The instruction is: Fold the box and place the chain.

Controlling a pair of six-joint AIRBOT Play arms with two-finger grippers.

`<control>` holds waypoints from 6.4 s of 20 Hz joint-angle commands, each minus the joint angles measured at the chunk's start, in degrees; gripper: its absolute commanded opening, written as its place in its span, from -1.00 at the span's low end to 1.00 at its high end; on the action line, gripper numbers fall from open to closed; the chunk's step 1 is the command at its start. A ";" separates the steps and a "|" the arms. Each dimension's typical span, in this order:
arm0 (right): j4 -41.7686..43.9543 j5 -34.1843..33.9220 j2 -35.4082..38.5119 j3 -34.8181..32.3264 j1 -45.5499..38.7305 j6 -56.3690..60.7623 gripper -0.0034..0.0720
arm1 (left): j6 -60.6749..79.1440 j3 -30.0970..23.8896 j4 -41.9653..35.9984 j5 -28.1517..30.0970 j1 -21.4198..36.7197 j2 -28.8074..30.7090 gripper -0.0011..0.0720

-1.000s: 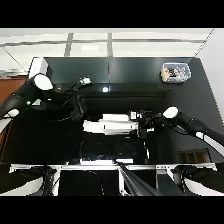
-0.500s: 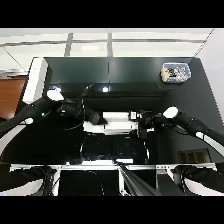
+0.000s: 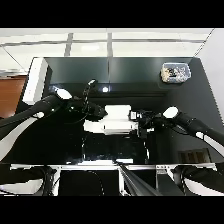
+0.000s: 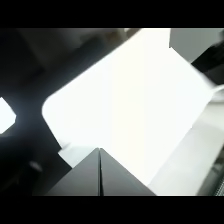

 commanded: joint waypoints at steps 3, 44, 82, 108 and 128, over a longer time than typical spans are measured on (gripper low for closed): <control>0.31 -0.22 -0.02 0.02 0.04 0.04 -0.47 | -1.60 4.20 7.50 -3.76 3.21 1.77 -0.91; 0.74 -0.74 -0.02 0.02 0.04 0.28 -0.47 | 49.83 -6.62 1.31 0.94 -5.73 7.91 -0.79; 0.74 -0.76 -0.02 0.02 0.04 0.28 -0.47 | -12.72 -4.20 -0.24 -18.43 7.43 4.92 0.47; 0.74 -0.74 -0.02 0.02 0.04 0.28 -0.47 | -62.01 6.97 33.46 -9.33 -11.74 4.87 0.10; 0.74 -0.74 -0.02 0.02 0.04 0.28 -0.47 | -82.84 19.26 51.47 -18.01 -22.05 -4.13 -0.23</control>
